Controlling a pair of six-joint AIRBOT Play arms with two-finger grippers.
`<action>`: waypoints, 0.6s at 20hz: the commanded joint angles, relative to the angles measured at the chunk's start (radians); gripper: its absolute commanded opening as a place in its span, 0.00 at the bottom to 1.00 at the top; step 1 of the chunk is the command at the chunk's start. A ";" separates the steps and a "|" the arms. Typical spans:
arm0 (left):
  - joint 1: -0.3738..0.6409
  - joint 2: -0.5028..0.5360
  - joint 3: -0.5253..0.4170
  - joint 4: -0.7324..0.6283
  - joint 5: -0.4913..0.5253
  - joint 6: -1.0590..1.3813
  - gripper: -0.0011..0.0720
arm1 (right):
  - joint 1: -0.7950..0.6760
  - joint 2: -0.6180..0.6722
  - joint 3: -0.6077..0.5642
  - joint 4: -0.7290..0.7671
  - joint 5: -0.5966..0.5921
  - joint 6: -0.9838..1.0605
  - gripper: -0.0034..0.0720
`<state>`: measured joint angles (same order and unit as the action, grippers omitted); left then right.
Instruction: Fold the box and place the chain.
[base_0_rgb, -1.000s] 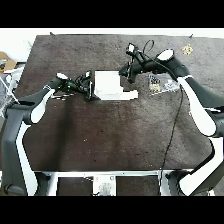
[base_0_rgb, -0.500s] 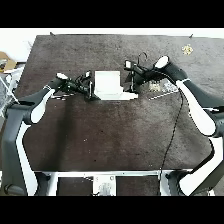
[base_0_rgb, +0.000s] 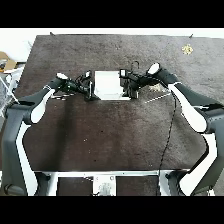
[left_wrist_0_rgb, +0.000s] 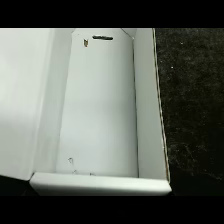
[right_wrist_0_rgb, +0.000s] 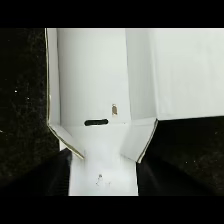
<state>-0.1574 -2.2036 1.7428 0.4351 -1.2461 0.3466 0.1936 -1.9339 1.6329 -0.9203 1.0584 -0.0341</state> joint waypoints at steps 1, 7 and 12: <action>0.000 0.000 0.000 0.000 0.001 0.000 0.39 | 0.001 -0.016 0.001 0.056 0.019 0.000 0.58; 0.000 0.000 0.000 0.000 0.001 0.000 0.39 | 0.002 -0.023 0.001 0.126 0.019 0.000 0.43; 0.000 0.000 0.000 -0.001 0.001 0.000 0.39 | 0.034 -0.035 0.001 0.143 0.006 -0.024 0.38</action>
